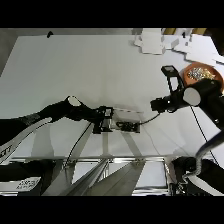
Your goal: Fold the box and place the chain.
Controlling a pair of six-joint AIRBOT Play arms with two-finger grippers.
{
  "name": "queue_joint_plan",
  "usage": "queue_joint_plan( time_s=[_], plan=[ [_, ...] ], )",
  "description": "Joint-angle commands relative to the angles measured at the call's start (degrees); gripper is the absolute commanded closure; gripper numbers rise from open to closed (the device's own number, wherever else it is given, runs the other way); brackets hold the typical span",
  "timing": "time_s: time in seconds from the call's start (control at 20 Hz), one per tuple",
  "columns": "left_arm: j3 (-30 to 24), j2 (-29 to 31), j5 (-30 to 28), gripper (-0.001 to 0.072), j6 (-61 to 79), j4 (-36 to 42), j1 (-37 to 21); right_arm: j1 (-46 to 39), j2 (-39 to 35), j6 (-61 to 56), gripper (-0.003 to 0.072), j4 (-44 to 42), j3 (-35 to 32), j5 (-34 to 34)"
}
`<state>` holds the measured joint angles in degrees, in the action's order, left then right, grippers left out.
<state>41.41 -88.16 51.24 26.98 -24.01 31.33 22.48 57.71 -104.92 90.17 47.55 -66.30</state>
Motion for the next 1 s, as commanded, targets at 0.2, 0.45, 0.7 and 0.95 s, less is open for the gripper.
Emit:
queue_joint_plan(
  time_s=[0.2, 0.45, 0.7, 0.95],
  plan=[
    [-0.02, 0.04, -0.02, 0.0595, 0.0, 0.0, -0.04, -1.11, 0.04, -1.81, 0.0436, -0.22, -9.7, 7.69],
    [-0.02, 0.04, -0.02, 0.0595, 0.0, -0.02, -0.04, -1.11, 0.11, -3.3, 0.0436, -0.15, -10.45, 9.97],
    [-0.02, 0.04, -0.02, 0.0595, 0.0, -0.02, -0.04, -1.11, 4.24, -6.29, 0.0421, 1.97, -10.43, 11.72],
    [-0.02, 0.04, -0.02, 0.0595, 0.0, -0.02, -0.04, -1.11, 9.29, -6.27, 0.0386, 1.99, -10.43, 13.29]
  ],
)
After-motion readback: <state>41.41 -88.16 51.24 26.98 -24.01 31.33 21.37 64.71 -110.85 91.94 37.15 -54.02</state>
